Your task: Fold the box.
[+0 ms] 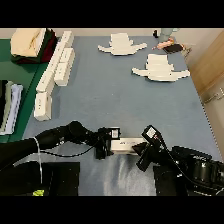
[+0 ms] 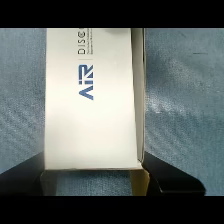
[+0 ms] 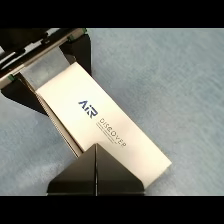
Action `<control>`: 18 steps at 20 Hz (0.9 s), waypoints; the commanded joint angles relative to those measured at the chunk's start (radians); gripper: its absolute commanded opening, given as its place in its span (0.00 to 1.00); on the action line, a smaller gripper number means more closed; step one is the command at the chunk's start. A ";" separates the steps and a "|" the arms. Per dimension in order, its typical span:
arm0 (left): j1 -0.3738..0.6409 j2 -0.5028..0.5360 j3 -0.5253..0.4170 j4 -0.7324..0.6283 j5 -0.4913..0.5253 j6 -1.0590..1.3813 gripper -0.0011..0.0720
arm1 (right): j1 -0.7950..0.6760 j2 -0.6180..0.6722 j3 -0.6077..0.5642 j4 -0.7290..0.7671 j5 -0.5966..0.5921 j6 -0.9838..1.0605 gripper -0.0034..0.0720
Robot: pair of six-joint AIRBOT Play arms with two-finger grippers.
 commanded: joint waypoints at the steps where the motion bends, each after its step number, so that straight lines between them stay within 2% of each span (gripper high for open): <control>1: 0.001 0.001 0.000 0.001 0.000 0.000 0.73 | 0.000 0.001 -0.002 0.002 0.037 0.000 0.05; 9: 0.001 0.001 0.000 0.001 0.000 0.000 0.73 | 0.000 -0.049 -0.005 0.040 0.039 0.000 0.05; 18: 0.001 0.001 0.000 0.001 0.000 0.000 0.73 | 0.000 -0.039 0.000 0.048 0.035 -0.004 0.05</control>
